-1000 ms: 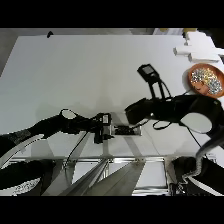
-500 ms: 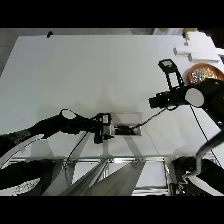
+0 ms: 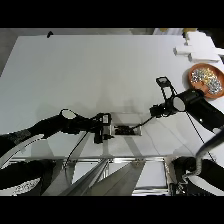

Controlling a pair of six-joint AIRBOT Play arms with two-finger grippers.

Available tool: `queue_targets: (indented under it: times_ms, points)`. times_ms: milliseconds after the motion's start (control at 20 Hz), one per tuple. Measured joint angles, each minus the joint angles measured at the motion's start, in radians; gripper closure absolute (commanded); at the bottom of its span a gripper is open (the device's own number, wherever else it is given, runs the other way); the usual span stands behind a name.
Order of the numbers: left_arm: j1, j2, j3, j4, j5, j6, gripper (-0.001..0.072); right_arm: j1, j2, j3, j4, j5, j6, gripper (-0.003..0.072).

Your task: Fold the box and place the chain.

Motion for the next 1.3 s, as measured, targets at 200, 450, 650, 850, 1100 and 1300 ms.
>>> queue_targets:
  times_ms: [200,450,650,850,1100,1300]
  points:
    - [0.000,0.000,0.000,0.000,0.000,0.000,0.0436,-0.001,-0.012,-0.032,-0.003,-0.033,0.030,0.0292]
    - [0.000,0.000,0.000,0.000,0.000,0.000,0.0436,-0.001,-0.041,-0.043,-0.003,-0.057,0.048,0.0292]
    - [0.000,0.000,0.000,0.000,0.000,0.000,0.0436,0.000,-0.079,-0.045,-0.003,-0.055,0.056,0.0580]
    - [0.000,0.000,0.000,0.000,0.000,0.000,0.0436,0.004,-0.088,-0.045,-0.003,-0.052,0.026,0.0668]
    - [0.000,0.000,0.000,0.000,0.000,0.000,0.0436,0.025,-0.055,-0.045,-0.004,-0.072,-0.027,0.0341]
    - [0.000,0.000,0.000,0.000,0.000,0.000,0.0436,0.020,-0.047,-0.045,-0.003,-0.098,0.048,0.0351]
